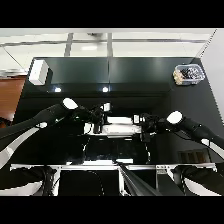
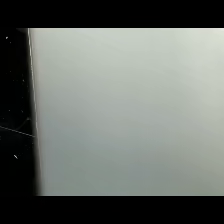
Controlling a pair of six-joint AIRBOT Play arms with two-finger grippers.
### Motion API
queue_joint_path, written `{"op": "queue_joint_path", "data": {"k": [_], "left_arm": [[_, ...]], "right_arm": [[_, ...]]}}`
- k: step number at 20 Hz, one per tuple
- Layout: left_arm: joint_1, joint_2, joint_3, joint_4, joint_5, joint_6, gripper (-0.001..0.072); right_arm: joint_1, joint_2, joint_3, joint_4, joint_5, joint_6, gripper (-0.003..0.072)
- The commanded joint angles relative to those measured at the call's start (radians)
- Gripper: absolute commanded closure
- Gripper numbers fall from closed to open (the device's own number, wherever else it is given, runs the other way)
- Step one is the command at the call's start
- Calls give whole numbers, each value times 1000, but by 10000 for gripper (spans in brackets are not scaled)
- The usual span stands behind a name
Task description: Fold the box and place the chain.
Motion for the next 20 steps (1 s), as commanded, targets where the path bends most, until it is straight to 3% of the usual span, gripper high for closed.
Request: {"op": "queue_joint_path", "data": {"k": [1,3,4,5,6,7,9,16,20], "left_arm": [[0,0,1,-1,-7,0,681],[0,0,1,-1,-14,0,680],[0,0,1,-1,-14,-1,677],[0,1,2,-1,-17,-7,596],[0,6,2,0,-18,-45,322],[1,14,2,1,-15,-73,234],[8,50,2,60,-27,-110,233],[27,257,2,502,-41,-524,231],[53,344,2,525,-133,-721,274]], "right_arm": [[1,-1,0,0,-2,0,241],[1,0,0,0,-2,0,243],[1,-1,0,-4,-1,0,324],[1,-1,0,-7,3,-1,451],[1,-1,0,-7,3,-1,448],[1,-1,0,-7,3,0,448],[1,-1,0,-6,2,0,448],[1,0,0,-6,2,0,448],[1,0,0,-6,3,0,448]]}}
